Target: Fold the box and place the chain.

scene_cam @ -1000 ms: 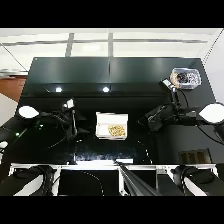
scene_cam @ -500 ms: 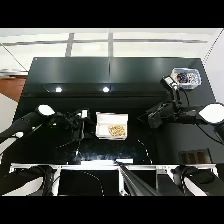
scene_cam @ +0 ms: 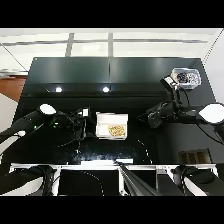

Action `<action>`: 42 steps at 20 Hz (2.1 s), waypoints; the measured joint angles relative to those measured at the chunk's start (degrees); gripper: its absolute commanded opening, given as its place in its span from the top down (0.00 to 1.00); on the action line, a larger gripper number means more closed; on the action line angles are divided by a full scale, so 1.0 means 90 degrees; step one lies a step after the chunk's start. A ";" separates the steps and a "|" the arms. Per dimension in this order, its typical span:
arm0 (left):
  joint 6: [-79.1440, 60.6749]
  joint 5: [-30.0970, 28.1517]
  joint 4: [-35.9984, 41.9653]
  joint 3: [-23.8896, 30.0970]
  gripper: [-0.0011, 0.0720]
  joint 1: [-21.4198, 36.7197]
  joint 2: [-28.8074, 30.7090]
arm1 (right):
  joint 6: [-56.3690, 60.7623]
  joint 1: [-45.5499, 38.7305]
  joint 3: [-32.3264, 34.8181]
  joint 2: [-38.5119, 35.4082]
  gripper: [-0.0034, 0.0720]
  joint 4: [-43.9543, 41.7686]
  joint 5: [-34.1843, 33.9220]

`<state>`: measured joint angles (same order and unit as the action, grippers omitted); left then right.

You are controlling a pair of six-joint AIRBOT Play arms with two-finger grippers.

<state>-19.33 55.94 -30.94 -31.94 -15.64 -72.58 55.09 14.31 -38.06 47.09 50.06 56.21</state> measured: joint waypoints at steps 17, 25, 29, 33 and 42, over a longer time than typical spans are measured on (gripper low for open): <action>-0.0063 -0.0233 0.0066 -0.0012 0.01 -0.0410 -0.0005 | 0.0000 0.0000 0.0000 0.0000 0.02 -0.0002 0.0000; 0.0046 -0.0369 -0.0085 -0.0012 0.04 -0.0525 -0.0005 | 0.0000 0.0000 0.0000 0.0000 0.02 -0.0005 -0.0010; 0.0053 -0.0379 -0.0100 -0.0012 0.20 -0.0529 -0.0005 | 0.0000 0.0000 0.0000 0.0000 0.02 -0.0007 -0.0080; 0.0053 -0.0381 -0.0100 -0.0012 0.22 -0.0529 -0.0005 | 0.0078 0.0085 -0.0053 0.0000 0.02 -0.0143 -0.0503; 0.0058 -0.0384 -0.0107 -0.0012 0.22 -0.0529 -0.0005 | 0.0554 0.0913 -0.0146 0.0486 0.03 -0.0316 -0.1773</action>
<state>-18.81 52.49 -31.90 -32.05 -20.40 -72.62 60.07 22.52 -39.38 51.46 47.22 40.25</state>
